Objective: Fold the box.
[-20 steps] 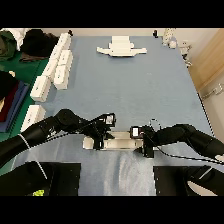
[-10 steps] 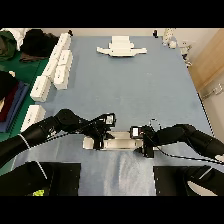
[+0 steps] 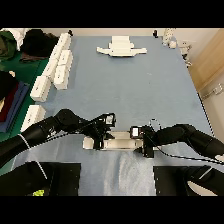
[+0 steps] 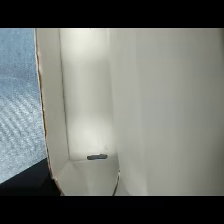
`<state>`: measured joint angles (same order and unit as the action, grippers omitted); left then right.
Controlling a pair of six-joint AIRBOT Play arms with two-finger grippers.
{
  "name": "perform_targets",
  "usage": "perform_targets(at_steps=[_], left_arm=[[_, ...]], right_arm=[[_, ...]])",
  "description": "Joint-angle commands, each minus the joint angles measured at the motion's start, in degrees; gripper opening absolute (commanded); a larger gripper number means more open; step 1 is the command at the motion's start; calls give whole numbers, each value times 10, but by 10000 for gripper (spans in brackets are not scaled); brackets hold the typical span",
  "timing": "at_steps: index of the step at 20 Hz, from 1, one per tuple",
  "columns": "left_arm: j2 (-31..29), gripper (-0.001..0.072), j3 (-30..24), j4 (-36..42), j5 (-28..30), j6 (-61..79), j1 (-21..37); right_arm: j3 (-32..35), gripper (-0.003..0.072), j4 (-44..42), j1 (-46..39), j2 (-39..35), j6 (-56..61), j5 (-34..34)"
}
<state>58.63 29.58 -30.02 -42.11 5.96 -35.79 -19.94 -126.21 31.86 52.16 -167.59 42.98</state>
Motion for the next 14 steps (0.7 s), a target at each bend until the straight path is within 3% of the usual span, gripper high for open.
perform_targets(at_steps=[1, 14], left_arm=[[0, 16, 0, 2, -3, 0, 1], [0, 19, 1, -2, 25, 0, 2]], right_arm=[[0, 507, 0, 0, 0, 0, 0], [0, 507, 0, 0, 0, 0, 0]])
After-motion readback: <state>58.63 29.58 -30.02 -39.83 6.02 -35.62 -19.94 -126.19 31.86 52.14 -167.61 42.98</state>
